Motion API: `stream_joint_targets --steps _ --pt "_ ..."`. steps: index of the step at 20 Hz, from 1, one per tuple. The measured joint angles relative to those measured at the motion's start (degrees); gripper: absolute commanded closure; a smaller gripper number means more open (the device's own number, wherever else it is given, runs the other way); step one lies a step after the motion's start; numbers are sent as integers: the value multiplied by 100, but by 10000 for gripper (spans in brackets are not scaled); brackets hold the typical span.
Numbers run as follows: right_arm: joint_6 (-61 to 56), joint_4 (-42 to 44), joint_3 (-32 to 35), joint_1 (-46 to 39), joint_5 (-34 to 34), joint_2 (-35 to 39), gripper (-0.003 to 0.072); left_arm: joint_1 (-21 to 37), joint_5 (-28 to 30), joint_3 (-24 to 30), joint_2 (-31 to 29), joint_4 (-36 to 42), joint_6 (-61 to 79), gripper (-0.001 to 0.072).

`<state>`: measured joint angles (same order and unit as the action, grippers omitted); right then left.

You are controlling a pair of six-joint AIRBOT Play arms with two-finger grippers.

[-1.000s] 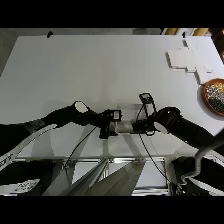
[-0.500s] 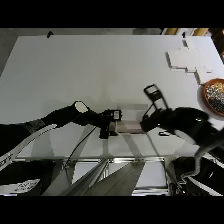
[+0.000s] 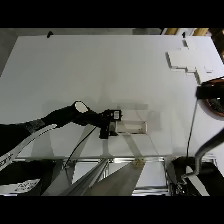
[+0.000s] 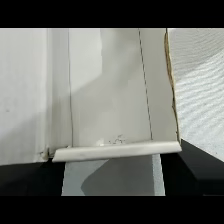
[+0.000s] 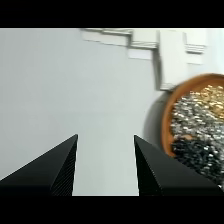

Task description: Fold the box and place the chain.

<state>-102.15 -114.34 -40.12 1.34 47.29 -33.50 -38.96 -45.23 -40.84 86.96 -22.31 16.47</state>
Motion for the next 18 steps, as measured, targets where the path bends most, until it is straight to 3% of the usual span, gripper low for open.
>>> stream_joint_targets --steps 2,4,10,16,18 --pt "181 44 -11 -850 -315 -372 307 0 0 0 0 0 0 420" --pt "313 83 -22 -1499 -699 -822 375 0 0 0 0 0 0 420" --pt "496 560 -431 -3027 -970 -2358 370 0 0 0 0 0 0 420" --pt "970 1054 -632 -3783 -1086 -3230 403 0 0 0 0 0 2 420" --pt "1027 1154 -649 -3853 -1110 -3453 496 0 0 0 0 0 0 420"
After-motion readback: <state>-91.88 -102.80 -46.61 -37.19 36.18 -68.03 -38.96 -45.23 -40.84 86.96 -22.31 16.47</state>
